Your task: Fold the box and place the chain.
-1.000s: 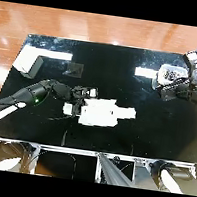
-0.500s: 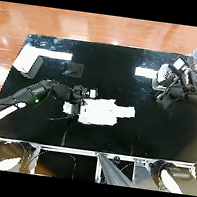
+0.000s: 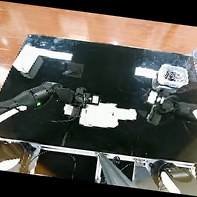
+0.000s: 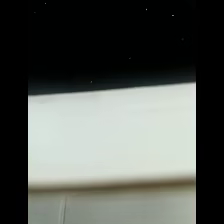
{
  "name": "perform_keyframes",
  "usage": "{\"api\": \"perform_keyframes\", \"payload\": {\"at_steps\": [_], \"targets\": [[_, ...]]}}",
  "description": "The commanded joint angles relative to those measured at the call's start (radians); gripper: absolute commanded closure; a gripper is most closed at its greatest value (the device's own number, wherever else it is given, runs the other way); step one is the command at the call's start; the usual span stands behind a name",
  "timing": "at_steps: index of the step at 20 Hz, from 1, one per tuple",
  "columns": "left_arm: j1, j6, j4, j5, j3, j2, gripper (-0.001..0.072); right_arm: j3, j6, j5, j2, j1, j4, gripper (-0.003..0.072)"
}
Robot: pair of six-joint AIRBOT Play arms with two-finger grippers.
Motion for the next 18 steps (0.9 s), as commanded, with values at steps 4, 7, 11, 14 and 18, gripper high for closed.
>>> {"api": "perform_keyframes", "payload": {"at_steps": [4, 7, 11, 14, 18], "targets": [[0.027, 0.000, 0.003, -0.003, 0.000, 0.001, 0.0691, -0.082, -0.230, -0.126, -0.047, 0.101, 0.147, -0.0034], [0.032, 0.000, 0.006, -0.012, 0.000, 0.001, 0.0691, -0.104, -0.274, -0.171, -0.113, 0.144, 0.142, -0.0030], [0.033, 0.000, 0.009, -0.015, 0.000, 0.001, 0.0691, -0.134, -0.374, -0.316, -0.196, 0.153, 0.061, -0.0030], [0.033, 0.000, 0.008, -0.019, 0.000, 0.001, 0.0691, -0.132, -0.441, -0.240, -0.201, 0.154, 0.180, -0.0030], [0.033, 0.000, -0.002, -0.019, 0.000, 0.001, 0.0691, -0.132, -0.420, -0.188, -0.203, 0.201, 0.282, -0.0029]]}}
